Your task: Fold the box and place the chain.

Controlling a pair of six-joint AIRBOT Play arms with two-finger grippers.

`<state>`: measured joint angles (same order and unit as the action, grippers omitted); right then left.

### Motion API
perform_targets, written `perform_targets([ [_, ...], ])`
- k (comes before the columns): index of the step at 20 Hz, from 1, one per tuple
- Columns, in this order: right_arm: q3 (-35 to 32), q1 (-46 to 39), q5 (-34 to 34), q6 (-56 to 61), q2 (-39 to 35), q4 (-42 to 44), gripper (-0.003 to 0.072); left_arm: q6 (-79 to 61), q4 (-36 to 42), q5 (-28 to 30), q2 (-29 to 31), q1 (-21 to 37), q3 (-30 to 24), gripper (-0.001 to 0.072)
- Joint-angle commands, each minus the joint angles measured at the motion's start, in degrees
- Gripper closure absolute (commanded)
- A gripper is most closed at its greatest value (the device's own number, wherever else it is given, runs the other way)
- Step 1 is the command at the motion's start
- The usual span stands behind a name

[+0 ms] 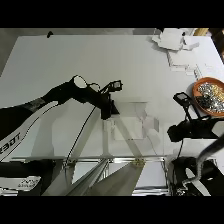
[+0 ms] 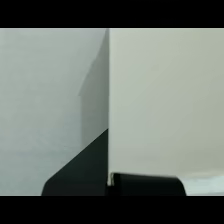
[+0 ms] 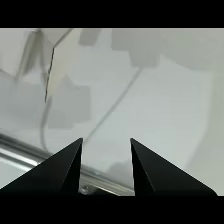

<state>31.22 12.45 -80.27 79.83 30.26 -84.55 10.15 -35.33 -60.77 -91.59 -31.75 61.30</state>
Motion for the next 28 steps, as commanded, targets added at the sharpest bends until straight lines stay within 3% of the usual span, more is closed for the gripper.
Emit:
perform_targets([
  [1, 2.34, 0.04, -10.97, -6.05, -6.62, -14.25, 0.0348, 2.64, -4.28, 3.85, 2.54, -2.29, -0.13, 0.071],
  [3, 2.34, 0.04, -11.02, -5.07, -9.66, -13.68, 0.0351, 2.16, -3.89, 5.6, 2.54, -3.87, -1.07, 0.0711],
  [6, 2.32, 0.04, -7.21, -4.68, -10.58, -4.63, 0.0352, 1.38, -3.67, 10.34, 4.35, -6.91, -4.42, 0.0713],
  [9, 2.32, 0.04, -0.96, -4.9, -9.79, 5.64, 0.0352, -4.44, 3.48, 17.29, 8.35, -7.85, -10.95, 0.0712],
  [11, 2.32, 0.04, 2.01, -4.94, -8.39, 9.16, 0.0352, -9.09, 7.67, 14.78, 8.92, -6.56, -13.14, 0.071],
  [18, 2.32, 0.04, 5.46, -6.67, -1.36, 9.6, 0.0352, -12.09, 0.26, 12.44, 8.81, -6.29, -13.18, 0.0704],
  [28, 2.32, 0.04, 9.38, -7.93, 1.53, 9.6, 0.0352, -12.76, 0.13, 14.75, 7.93, -6.32, -13.18, 0.0703],
])
